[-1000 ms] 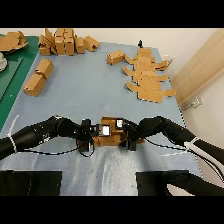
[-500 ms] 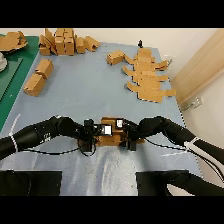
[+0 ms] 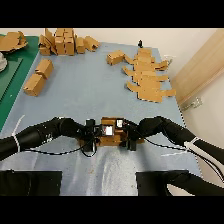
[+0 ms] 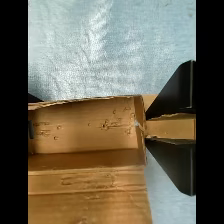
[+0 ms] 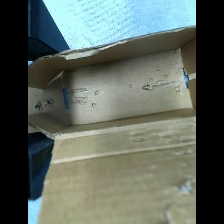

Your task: Fold the box.

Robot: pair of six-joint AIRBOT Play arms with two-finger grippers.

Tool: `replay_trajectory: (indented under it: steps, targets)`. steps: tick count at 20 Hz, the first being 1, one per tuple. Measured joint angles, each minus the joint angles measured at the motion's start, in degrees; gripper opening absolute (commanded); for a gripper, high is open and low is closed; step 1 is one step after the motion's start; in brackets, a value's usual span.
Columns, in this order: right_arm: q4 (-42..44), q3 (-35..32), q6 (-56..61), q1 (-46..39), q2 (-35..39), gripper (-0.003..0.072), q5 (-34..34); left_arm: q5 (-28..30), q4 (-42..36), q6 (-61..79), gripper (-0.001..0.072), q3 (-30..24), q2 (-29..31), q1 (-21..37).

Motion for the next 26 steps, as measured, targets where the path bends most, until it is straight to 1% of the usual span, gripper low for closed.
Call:
replay_trajectory:
  steps: [4, 5, 13, 14, 15, 16, 26]
  targets:
    - [0.0, 0.0, 0.0, 0.0, 0.0, 0.0522, 0.0, 0.9, -1.6, 2.8, 0.0152, 0.0, -0.9, -0.9]
    - [0.0, 0.0, 0.0, 0.0, 0.0, 0.0522, 0.0, 1.1, -1.9, 3.1, 0.001, 0.0, -1.0, -1.0]
    - [0.0, 0.0, 0.0, 0.0, 0.0, 0.0523, 0.0, 2.4, -3.0, 4.2, 0.0013, 0.0, -1.5, -1.3]
    - [0.0, 0.0, 0.0, 0.0, 0.0, 0.0522, 0.0, 2.4, -3.2, 4.2, 0.0116, 0.0, -1.5, -1.3]
    - [0.0, 0.0, 0.0, 0.0, 0.0, 0.0522, 0.0, 2.5, -3.3, 4.4, 0.0388, 0.0, -1.5, -1.3]
    - [0.0, 0.0, -0.1, 0.0, 0.0, 0.0523, 0.0, 2.5, -3.4, 4.4, 0.0439, 0.0, -1.5, -1.3]
    - [-0.1, 0.0, -0.1, 0.0, 0.0, 0.0522, 0.0, 2.4, -6.3, 4.4, 0.0439, 0.0, -1.5, -1.3]
